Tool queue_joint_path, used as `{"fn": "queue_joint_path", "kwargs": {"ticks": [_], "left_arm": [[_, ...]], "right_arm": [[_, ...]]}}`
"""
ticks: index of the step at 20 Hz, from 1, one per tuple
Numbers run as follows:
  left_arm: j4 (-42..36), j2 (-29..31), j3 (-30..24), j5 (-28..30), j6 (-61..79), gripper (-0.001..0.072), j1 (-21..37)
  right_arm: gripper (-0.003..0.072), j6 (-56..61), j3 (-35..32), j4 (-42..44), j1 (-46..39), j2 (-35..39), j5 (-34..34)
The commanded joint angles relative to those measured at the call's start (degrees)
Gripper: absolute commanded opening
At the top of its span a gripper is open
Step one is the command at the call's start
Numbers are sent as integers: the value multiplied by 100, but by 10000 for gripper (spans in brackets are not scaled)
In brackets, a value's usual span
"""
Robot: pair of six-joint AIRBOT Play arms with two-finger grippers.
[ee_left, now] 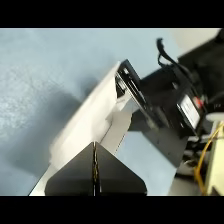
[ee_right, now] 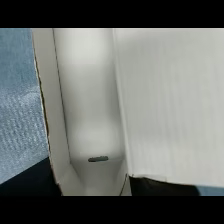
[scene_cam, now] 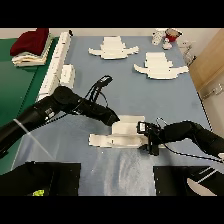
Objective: Fold the box.
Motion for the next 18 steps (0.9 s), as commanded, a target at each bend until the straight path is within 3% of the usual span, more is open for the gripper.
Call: {"fn": "queue_joint_path", "kwargs": {"ticks": [1,4,7,9,12,13,14,15,18], "left_arm": [[1167,778,-114,-442,50,11,-297],[1847,1182,-273,-354,76,11,-1003],[2538,1220,-293,-313,79,12,-1561],[2682,1217,-304,-326,219,13,-1631],[2599,1204,-452,-317,1185,16,-1283],[2597,1204,-555,-304,1510,91,-1108],[2575,1204,-695,-249,1801,469,-920],[2479,1202,-844,-129,1939,704,-748],[1956,1102,-1290,109,2791,708,-352]], "right_arm": [[464,7,4,2,2,4,-2],[464,7,4,2,4,4,-2],[464,9,4,2,4,4,-2],[464,9,4,2,4,4,-2],[464,7,4,2,4,4,-2],[464,7,4,2,4,4,-2],[464,7,4,2,4,4,-2],[464,7,4,2,4,4,-4],[464,7,4,2,2,4,-2]]}}
